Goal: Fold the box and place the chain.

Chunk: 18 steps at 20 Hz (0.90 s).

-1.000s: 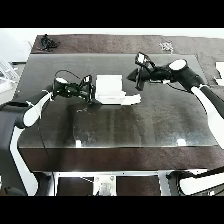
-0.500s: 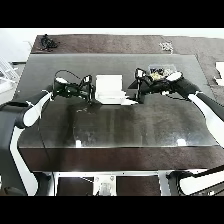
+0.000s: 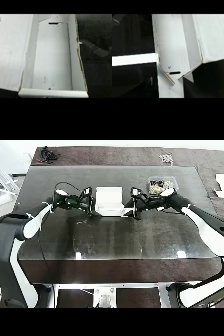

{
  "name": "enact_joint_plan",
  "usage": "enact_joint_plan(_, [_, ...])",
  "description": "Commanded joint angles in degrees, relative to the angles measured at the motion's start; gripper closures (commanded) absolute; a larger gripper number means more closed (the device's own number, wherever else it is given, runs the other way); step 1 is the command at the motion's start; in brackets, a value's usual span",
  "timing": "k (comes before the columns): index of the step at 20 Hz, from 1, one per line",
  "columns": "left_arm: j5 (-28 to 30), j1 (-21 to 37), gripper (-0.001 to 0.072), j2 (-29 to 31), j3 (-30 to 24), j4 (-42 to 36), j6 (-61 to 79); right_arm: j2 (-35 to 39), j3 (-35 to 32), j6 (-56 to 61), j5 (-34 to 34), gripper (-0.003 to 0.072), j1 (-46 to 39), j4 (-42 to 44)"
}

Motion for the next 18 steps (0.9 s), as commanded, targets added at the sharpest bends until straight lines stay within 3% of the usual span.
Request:
enact_joint_plan(1, [0.00,0.04,0.0184,0.02,0.02,0.02,0.00,-1.11,0.42,-1.55,-1.25,0.0316,1.62,0.15])
enact_joint_plan(6, [0.00,0.04,0.0184,0.02,0.02,0.00,0.00,-1.40,1.03,-1.95,-5.05,0.0412,1.75,0.17])
enact_joint_plan(18, [-0.17,0.04,0.0184,0.04,0.02,0.02,-0.04,-1.42,3.06,-2.84,-5.20,0.0387,1.99,-1.51])
